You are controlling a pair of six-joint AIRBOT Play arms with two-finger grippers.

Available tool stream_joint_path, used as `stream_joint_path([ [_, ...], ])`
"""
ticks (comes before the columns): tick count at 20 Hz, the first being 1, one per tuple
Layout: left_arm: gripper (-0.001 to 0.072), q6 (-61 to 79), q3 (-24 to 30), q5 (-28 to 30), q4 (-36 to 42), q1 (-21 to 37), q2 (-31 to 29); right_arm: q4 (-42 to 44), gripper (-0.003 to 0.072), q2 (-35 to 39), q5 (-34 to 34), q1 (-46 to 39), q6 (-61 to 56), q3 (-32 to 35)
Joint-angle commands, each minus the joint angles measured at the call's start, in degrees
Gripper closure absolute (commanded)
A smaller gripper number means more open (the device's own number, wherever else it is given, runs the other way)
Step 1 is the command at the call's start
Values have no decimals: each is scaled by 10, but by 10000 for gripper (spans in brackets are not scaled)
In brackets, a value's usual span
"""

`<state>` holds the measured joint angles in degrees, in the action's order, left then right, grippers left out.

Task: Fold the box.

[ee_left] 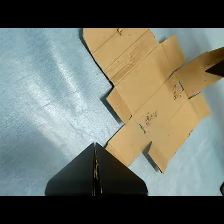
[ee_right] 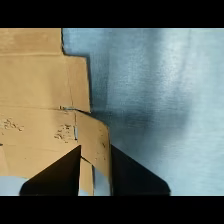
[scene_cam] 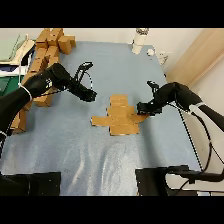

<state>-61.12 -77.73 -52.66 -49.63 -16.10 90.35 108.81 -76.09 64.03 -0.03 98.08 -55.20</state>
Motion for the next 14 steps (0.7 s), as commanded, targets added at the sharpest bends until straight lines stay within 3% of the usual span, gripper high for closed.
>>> stream_joint_path([
  [1,697,0,0,1,8,0,0,0,431,-41,70,0,17,-29],
  [4,697,0,0,3,8,0,0,11,670,-43,70,0,40,-29],
  [8,697,-4,0,4,22,0,0,159,682,-42,57,0,140,-27],
  [10,694,3,-2,-35,40,6,0,192,683,-40,48,10,156,-26],
  [11,465,2,-3,-63,47,15,0,191,682,-36,49,19,156,-21],
  [12,98,-11,-4,-91,51,30,0,191,682,-26,47,30,163,-8],
  [14,80,-35,-4,-161,54,73,0,192,682,17,-4,52,189,43],
])
